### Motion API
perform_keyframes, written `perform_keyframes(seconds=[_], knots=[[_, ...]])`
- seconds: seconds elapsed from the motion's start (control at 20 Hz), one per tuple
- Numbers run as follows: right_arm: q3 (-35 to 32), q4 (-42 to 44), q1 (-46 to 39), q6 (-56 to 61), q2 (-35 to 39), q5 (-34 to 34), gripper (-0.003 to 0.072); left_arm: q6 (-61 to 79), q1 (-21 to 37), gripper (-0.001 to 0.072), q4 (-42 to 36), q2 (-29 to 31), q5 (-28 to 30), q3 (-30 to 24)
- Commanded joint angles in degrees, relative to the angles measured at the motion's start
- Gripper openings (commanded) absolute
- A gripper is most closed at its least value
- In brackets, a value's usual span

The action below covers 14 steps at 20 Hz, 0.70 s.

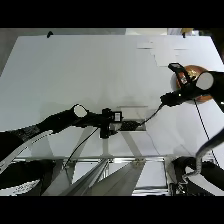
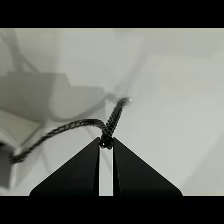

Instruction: Fold the box and place the chain.

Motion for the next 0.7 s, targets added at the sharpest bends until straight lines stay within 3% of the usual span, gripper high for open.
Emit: perform_keyframes(seconds=[0.0, 0.3, 0.65], knots=[[0.0, 4.3, 3.3, -2.0, 7.5, 3.0, 0.0012, 0.0, 0.0, 0.0133, 0.0, 0.0, 0.0, 0.0], [0.0, 8.9, 12.6, -1.9, 13.6, 3.6, 0.0012, 0.0, 0.0, 0.0133, 0.0, 0.0, 0.0, 0.0], [0.0, 14.7, 19.2, -2.0, 14.1, 3.5, 0.0012, 0.0, 0.0, 0.0133, 0.0, 0.0, 0.0, 0.0]])
